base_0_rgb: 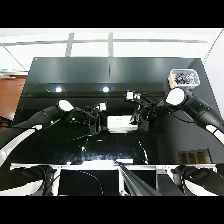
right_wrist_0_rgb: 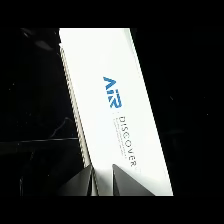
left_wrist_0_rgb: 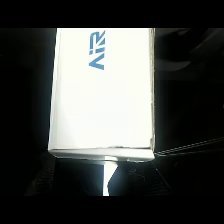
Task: Fold the box and place the chain.
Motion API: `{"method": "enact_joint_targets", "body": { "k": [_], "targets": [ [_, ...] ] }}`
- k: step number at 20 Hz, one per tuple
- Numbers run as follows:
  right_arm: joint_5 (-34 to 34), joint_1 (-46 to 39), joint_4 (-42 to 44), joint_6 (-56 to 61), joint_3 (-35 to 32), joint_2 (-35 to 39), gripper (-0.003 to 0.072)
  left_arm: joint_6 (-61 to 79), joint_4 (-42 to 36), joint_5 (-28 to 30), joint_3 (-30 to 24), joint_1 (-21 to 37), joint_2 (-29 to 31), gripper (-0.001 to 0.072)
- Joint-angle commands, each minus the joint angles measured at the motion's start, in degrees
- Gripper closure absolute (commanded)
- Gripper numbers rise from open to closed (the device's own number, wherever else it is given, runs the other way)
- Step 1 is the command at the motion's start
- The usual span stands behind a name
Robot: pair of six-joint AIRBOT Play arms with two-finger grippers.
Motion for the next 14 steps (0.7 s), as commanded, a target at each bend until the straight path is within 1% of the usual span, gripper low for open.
{"method": "enact_joint_targets", "body": {
  "k": [1,11,14],
  "targets": [
    [0.0,0.0,0.1,0.0,-0.2,0.0,0.0522,0.0,0.0,0.0,0.0,0.0,0.0,0.0198],
    [-0.2,1.4,0.0,1.1,-0.2,-2.4,0.0523,0.0,0.0,0.0,0.0,0.0,0.0,0.0198],
    [1.7,1.4,0.3,3.8,0.0,-1.7,0.0523,0.0,0.0,0.0,0.0,0.0,0.0,0.0198]
  ]
}}
